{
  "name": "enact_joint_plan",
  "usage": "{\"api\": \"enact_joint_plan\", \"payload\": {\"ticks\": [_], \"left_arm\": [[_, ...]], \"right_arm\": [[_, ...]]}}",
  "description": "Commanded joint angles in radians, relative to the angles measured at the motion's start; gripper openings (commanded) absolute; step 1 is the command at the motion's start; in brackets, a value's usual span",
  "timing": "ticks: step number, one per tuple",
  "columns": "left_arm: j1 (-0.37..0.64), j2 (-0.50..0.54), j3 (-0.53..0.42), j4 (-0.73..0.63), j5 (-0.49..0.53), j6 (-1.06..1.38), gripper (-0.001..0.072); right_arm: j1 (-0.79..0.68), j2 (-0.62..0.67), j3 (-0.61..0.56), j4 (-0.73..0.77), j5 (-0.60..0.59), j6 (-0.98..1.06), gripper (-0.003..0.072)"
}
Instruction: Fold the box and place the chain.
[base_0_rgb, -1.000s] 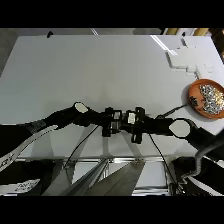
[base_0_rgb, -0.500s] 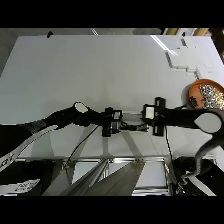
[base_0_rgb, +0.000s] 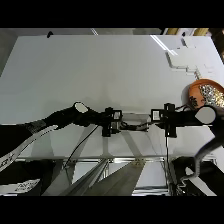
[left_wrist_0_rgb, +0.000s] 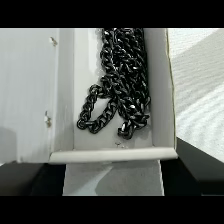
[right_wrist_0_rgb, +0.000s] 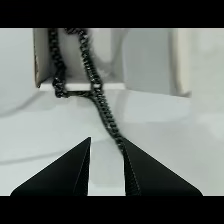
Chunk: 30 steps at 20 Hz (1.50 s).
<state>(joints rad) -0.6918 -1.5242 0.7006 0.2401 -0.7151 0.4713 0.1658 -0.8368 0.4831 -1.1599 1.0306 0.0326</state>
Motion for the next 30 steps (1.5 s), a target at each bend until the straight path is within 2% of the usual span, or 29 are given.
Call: {"api": "enact_joint_plan", "payload": {"ticks": [1, 6, 8, 9, 10, 11, 13, 17, 19, 21, 23, 26, 30], "left_arm": [[0.0, 0.0, 0.0, 0.0, 0.0, 0.0, 0.0273], [0.0, 0.0, 0.0, 0.0, 0.0, 0.0, 0.0273], [0.0, 0.0, 0.0, 0.0, 0.0, 0.0, 0.0273], [0.0, 0.0, 0.0, 0.0, 0.0, 0.0, 0.0273], [0.0, 0.0, 0.0, 0.0, 0.0, 0.0, 0.0273], [0.0, 0.0, 0.0, 0.0, 0.0, 0.0, 0.0273], [0.0, 0.0, 0.0, 0.0, 0.0, 0.0, 0.0273], [0.0, 0.0, 0.0, 0.0, 0.0, 0.0, 0.0273], [0.0, 0.0, 0.0, 0.0, 0.0, 0.0, 0.0273], [0.0, 0.0, 0.0, 0.0, 0.0, 0.0, 0.0273], [0.0, 0.0, 0.0, 0.0, 0.0, 0.0, 0.0273], [0.0, 0.0, 0.0, 0.0, 0.0, 0.0, 0.0273], [0.0, 0.0, 0.0, 0.0, 0.0, 0.0, 0.0273]], "right_arm": [[-0.011, -0.09, -0.024, 0.033, -0.021, -0.099, 0.0216], [-0.011, -0.183, -0.024, 0.142, -0.126, -0.175, 0.0214], [-0.011, -0.2, -0.024, 0.144, -0.135, -0.172, 0.015], [-0.011, -0.199, -0.024, 0.145, -0.134, -0.167, 0.0146], [-0.011, -0.192, -0.024, 0.143, -0.121, -0.16, 0.0098], [-0.011, -0.176, -0.024, 0.142, -0.093, -0.159, 0.0017], [-0.011, -0.107, -0.024, 0.142, -0.037, -0.119, 0.0017], [-0.011, 0.111, -0.024, 0.166, 0.089, 0.022, 0.0017], [-0.011, 0.195, -0.024, 0.253, 0.148, 0.024, 0.0017], [-0.011, 0.217, -0.024, 0.451, 0.155, 0.023, 0.0016], [0.032, 0.215, -0.024, 0.596, 0.094, 0.023, 0.0016], [0.177, 0.188, -0.024, 0.608, -0.072, 0.023, 0.0016], [0.344, 0.053, -0.024, 0.607, -0.275, 0.024, 0.0017]]}}
